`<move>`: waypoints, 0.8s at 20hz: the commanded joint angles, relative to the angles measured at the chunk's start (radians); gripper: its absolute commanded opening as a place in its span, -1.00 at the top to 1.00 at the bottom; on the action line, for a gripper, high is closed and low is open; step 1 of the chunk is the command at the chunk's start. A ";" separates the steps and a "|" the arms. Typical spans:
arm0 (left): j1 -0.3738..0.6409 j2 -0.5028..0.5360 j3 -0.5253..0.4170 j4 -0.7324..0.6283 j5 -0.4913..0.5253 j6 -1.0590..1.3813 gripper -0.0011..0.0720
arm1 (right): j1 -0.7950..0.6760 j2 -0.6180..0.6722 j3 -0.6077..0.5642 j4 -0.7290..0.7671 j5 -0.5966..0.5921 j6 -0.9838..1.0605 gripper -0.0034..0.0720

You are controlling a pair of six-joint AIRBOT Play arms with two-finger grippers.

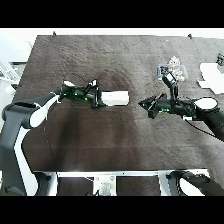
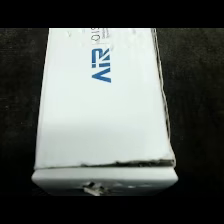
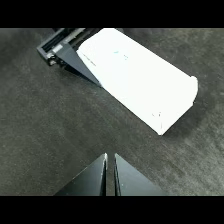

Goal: Fold the box and place the chain.

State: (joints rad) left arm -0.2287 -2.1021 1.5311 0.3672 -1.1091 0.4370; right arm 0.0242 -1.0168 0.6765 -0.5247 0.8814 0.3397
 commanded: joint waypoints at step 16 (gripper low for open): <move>0.227 0.395 0.071 0.180 0.048 -0.483 0.93 | -0.001 0.005 -0.015 -0.002 -0.021 0.024 0.73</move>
